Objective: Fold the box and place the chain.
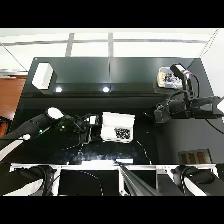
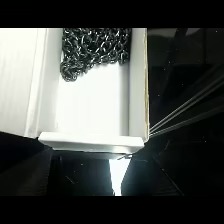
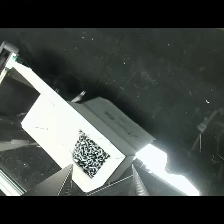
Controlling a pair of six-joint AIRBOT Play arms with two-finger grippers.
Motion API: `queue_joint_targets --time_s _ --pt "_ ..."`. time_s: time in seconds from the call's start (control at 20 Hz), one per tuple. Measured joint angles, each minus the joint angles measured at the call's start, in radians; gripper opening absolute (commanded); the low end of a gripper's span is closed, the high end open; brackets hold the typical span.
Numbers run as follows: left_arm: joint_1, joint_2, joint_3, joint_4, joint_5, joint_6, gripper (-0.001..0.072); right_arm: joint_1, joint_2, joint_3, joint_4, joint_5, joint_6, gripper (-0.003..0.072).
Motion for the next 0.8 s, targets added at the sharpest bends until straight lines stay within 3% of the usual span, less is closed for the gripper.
queue_joint_targets --time_s 0.7,0.75,0.8 --pt "-0.026 -0.024 0.027 0.003 -0.009 -0.026 0.0708 0.000 0.000 0.000 0.000 -0.014 0.000 0.0432" --pt "-0.028 -0.025 0.028 0.009 -0.009 -0.026 0.0672 0.000 0.000 0.000 -0.001 -0.014 0.000 0.0432" --pt "-0.029 -0.026 0.029 0.010 -0.010 -0.030 0.0569 0.000 0.000 0.000 -0.002 -0.014 0.000 0.0432"
